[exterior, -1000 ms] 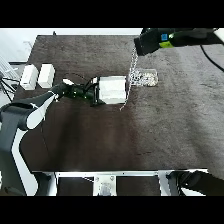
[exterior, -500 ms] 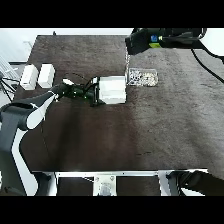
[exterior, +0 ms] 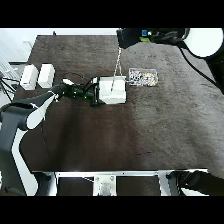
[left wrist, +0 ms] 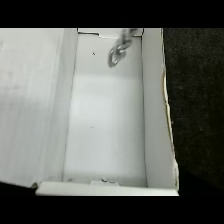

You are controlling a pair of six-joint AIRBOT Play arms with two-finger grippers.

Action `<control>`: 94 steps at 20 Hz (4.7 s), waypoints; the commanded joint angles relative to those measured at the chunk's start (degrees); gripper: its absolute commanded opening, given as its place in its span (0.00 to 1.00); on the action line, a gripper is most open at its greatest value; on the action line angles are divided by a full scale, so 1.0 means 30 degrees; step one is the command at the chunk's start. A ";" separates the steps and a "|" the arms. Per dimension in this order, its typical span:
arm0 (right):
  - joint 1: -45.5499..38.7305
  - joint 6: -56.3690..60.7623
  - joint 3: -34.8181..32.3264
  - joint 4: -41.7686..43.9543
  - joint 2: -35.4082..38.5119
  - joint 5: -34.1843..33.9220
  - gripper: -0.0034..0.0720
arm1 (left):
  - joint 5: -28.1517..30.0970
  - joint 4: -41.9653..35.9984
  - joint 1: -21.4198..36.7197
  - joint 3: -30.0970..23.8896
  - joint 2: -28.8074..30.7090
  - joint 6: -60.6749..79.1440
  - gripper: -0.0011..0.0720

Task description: Fold the box and place the chain.

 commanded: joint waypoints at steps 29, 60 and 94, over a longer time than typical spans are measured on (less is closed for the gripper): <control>-0.1807 0.4473 -1.1293 0.0787 -0.4065 -0.7541 0.59 | 0.0007 0.0000 0.0007 -0.0007 0.0007 0.0000 0.65; -0.7104 -0.3096 -0.7373 1.0375 -0.9253 -1.0324 0.06 | -0.0022 0.0000 0.0007 -0.0007 0.0007 0.0000 0.65; 0.1938 0.4656 -0.7453 0.0146 0.0364 -0.4197 0.06 | 0.0007 0.0000 0.0007 -0.0007 0.0007 0.0000 0.65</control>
